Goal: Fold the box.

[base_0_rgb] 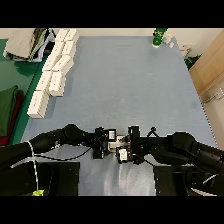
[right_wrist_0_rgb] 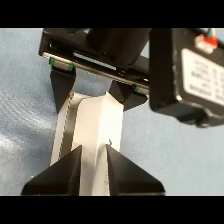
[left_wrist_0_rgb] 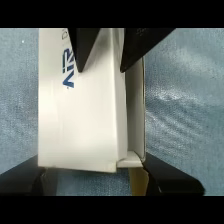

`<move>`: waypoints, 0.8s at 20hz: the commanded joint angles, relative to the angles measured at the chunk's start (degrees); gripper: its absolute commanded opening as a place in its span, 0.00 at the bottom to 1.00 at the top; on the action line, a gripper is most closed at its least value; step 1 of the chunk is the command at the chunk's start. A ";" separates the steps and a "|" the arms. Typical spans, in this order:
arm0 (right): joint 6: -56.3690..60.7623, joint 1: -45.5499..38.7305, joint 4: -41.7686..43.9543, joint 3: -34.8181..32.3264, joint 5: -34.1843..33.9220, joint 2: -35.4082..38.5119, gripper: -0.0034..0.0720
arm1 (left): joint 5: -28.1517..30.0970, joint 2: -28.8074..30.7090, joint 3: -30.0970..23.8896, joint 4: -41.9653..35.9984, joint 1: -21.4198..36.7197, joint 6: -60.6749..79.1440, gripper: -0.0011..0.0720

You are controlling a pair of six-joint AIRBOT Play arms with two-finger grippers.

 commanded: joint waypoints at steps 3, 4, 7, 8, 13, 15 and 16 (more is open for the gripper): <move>0.24 0.04 1.33 -0.17 -1.57 -0.04 0.33 | 0.00 0.04 0.00 0.02 0.00 0.02 0.57; 0.24 0.04 1.53 -0.17 -1.81 -0.13 0.33 | 0.00 0.04 0.00 0.02 0.02 0.02 0.57; 0.22 0.04 3.06 -0.15 -1.90 -1.38 0.33 | 0.00 0.04 0.00 0.02 0.00 0.02 0.57; 0.22 0.15 3.76 -0.15 -1.90 -1.81 0.33 | 0.00 0.04 0.00 0.02 0.00 0.02 0.57; 0.24 0.74 3.85 -0.13 -1.84 -1.31 0.33 | 0.00 0.04 0.00 0.02 0.00 0.02 0.57; 0.28 0.74 4.59 -0.13 -1.88 0.33 0.34 | 0.00 0.04 0.00 0.02 0.00 0.02 0.57; 0.31 0.72 4.81 -0.13 -1.95 1.22 0.36 | 0.00 0.04 0.00 0.02 0.00 0.02 0.57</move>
